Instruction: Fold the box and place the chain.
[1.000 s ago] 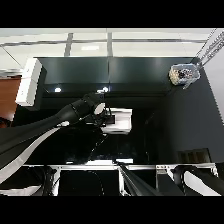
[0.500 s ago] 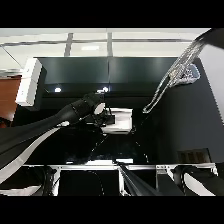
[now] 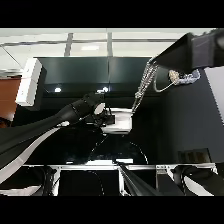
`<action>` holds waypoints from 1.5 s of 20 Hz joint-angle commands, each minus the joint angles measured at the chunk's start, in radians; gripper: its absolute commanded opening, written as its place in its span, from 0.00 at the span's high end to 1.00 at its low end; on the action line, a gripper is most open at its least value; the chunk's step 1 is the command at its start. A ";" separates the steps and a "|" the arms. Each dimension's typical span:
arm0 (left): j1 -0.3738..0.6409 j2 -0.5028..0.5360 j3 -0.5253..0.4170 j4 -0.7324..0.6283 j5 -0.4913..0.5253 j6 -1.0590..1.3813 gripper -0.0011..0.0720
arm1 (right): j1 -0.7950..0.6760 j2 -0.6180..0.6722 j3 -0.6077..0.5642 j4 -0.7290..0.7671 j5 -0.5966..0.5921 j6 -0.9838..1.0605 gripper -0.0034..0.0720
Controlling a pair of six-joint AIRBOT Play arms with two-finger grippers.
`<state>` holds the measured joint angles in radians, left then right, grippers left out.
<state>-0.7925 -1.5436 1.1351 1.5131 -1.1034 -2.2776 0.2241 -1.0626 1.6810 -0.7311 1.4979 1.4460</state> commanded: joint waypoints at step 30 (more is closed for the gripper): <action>0.001 -0.001 0.001 0.001 0.000 0.000 0.95 | 0.219 -0.002 -0.803 -0.053 -0.511 0.025 0.90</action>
<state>-0.7925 -1.5436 1.1351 1.5139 -1.1046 -2.2776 0.4343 -1.0637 0.9165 -0.7525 1.0306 1.4567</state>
